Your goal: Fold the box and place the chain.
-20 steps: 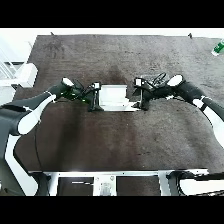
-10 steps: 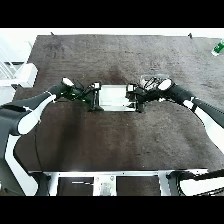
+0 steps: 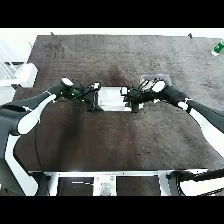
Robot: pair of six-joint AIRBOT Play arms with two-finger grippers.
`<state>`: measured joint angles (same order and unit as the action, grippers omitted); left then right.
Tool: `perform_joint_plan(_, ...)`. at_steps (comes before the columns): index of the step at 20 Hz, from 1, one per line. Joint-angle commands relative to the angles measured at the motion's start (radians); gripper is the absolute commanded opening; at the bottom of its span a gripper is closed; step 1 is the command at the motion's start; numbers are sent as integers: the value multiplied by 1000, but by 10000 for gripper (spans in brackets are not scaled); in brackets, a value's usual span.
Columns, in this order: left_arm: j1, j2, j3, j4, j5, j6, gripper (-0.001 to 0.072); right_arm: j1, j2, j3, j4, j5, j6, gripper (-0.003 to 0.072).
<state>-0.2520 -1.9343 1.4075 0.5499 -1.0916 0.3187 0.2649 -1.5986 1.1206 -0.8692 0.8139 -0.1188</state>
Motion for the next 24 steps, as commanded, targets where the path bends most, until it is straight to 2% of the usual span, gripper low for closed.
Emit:
perform_joint_plan(1, -1, 0, 0, -3, 0, -1, 527, 16, -12, 0, 24, -44, 2, 263)
perform_joint_plan(4, -1, 0, 0, -3, 0, -2, 527, 17, -23, 0, 41, -48, 2, 283)
perform_joint_plan(8, -1, 0, 0, -3, 1, -5, 527, 20, -23, 0, 126, -47, -96, 284)
perform_joint_plan(12, -1, 0, 0, -3, 1, -4, 527, 20, -24, 0, 133, -47, -103, 286)
perform_joint_plan(13, -1, 0, 0, -3, 1, -4, 527, 20, -26, 0, 133, -47, -103, 321)
perform_joint_plan(15, -1, 0, 0, -3, 1, -5, 527, 20, -34, 0, 132, -47, -103, 489)
perform_joint_plan(16, -1, 0, 0, -3, 1, -5, 527, 19, -36, 0, 132, -47, -103, 530)
perform_joint_plan(20, -1, 0, 0, -3, 1, -5, 527, 19, -42, 0, 86, -43, -101, 601)
perform_joint_plan(21, -1, 0, 0, -3, 1, -5, 527, 19, -42, 0, 82, -44, -100, 680)
perform_joint_plan(24, -1, 0, 0, -3, 1, -5, 527, 18, -42, 0, 82, -45, -100, 673)
